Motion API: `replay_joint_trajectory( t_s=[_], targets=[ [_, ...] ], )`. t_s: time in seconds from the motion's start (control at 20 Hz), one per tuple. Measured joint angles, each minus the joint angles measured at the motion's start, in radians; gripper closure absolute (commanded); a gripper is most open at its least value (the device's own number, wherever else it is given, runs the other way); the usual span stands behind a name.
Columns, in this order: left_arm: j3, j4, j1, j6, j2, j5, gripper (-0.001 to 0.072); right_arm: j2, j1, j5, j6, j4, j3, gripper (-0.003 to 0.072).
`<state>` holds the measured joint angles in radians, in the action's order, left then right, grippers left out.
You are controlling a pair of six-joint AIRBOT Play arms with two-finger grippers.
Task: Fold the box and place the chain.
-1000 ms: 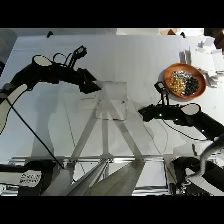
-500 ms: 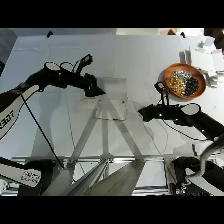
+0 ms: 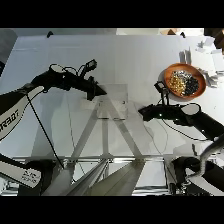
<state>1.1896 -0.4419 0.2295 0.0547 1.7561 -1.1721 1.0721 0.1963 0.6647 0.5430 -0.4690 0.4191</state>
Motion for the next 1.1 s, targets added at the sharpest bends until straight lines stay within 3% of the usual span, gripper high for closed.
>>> replay_joint_trajectory(
  t_s=[0.85, 0.9, 0.95, 1.0, 1.1],
  targets=[
    [0.000, 0.000, 0.002, 0.016, 0.000, -0.007, 0.0697, 0.000, 0.000, 0.003, 0.000, -0.001, 0.000, 0.0671],
    [0.000, 0.000, 0.002, 0.016, 0.000, -0.006, 0.0698, 0.000, 0.000, 0.002, 0.000, 0.000, 0.000, 0.0550],
    [0.000, -0.005, 0.002, 0.016, 0.000, -0.005, 0.0701, 0.000, 0.000, 0.003, 0.000, 0.001, 0.000, 0.0326],
    [0.000, -0.003, 0.003, 0.013, 0.001, 0.003, 0.0701, 0.000, 0.001, 0.005, 0.001, 0.003, 0.000, 0.0278],
    [0.000, -0.004, 0.001, 0.030, -0.013, -0.003, 0.0702, -0.002, 0.001, 0.006, 0.018, 0.024, 0.009, 0.0278]
  ],
)
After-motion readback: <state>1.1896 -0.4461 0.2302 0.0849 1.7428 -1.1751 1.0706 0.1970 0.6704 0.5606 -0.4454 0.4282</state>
